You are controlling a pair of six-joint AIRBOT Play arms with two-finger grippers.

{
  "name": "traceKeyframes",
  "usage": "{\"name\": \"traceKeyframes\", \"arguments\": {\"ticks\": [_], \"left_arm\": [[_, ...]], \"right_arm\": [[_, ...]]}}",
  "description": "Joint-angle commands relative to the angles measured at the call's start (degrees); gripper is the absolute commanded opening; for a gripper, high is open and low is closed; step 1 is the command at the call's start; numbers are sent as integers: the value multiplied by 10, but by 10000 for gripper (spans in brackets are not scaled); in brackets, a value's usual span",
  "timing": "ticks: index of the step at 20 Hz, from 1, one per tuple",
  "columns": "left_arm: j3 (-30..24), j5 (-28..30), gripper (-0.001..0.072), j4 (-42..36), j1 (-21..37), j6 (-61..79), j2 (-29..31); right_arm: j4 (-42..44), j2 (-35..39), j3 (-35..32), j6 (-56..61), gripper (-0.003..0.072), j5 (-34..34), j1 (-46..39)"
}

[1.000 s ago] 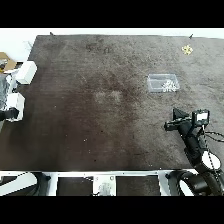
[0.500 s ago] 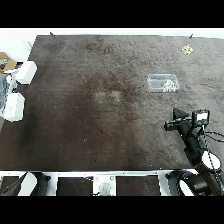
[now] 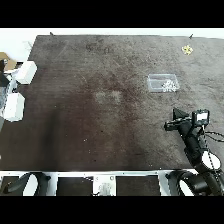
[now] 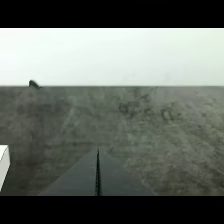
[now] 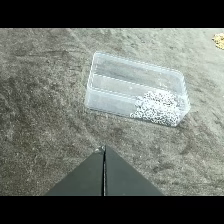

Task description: Fold the box and place the chain.

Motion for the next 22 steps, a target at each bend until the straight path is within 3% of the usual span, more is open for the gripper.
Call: {"name": "traceKeyframes", "arguments": {"ticks": [1,3,9,13,22], "left_arm": [[-26,161,5,-11,-112,14,34],[-69,234,5,-11,-166,28,61],[-228,336,6,-12,-292,36,171],[-304,382,5,-12,-315,21,241],[-328,384,12,-12,-315,22,241]], "right_arm": [[0,0,0,0,4,0,0],[0,0,0,0,4,0,0],[0,0,0,0,4,0,0],[0,0,0,0,4,0,0],[0,0,0,0,4,0,0]]}}
